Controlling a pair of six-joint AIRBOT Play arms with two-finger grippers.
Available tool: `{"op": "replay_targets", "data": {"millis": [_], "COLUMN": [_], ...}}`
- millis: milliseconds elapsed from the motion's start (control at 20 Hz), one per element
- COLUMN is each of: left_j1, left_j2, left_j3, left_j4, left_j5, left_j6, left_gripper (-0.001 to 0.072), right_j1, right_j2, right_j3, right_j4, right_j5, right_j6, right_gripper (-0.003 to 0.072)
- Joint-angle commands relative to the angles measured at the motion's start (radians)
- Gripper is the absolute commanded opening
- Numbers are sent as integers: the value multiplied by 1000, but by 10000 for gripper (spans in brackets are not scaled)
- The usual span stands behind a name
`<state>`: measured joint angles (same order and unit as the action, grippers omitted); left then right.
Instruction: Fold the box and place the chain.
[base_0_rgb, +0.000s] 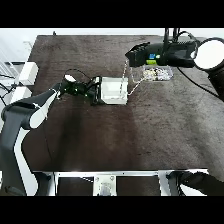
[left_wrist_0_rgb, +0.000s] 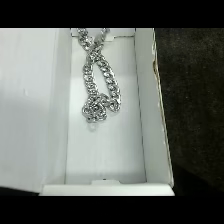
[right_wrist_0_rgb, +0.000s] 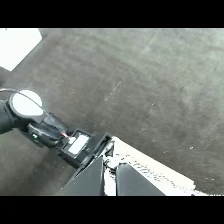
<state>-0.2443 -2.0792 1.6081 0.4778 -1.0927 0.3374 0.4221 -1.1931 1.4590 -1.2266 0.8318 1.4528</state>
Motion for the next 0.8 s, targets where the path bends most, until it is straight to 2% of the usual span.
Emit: {"op": "replay_targets", "data": {"millis": [0, 200, 450, 600, 750], "left_j1": [0, 0, 0, 0, 0], "left_j2": [0, 0, 0, 0, 0], "left_j3": [1, 1, 1, 1, 1], "left_j4": [0, 0, 0, 0, 0], "left_j5": [0, 0, 0, -2, -3], "left_j6": [0, 0, 0, 0, 0], "left_gripper": [579, 579, 579, 579, 579], "right_j1": [27, 51, 83, 106, 119], "right_j2": [-1, -1, -28, -107, -228], "right_j3": [-32, -106, -231, -267, -269], "right_j4": [-5, -5, -2, 29, 49], "right_j5": [-32, -113, -306, -397, -421], "right_j6": [32, 61, 154, 167, 167], "right_gripper": [13, 13, 13, 13, 13]}}
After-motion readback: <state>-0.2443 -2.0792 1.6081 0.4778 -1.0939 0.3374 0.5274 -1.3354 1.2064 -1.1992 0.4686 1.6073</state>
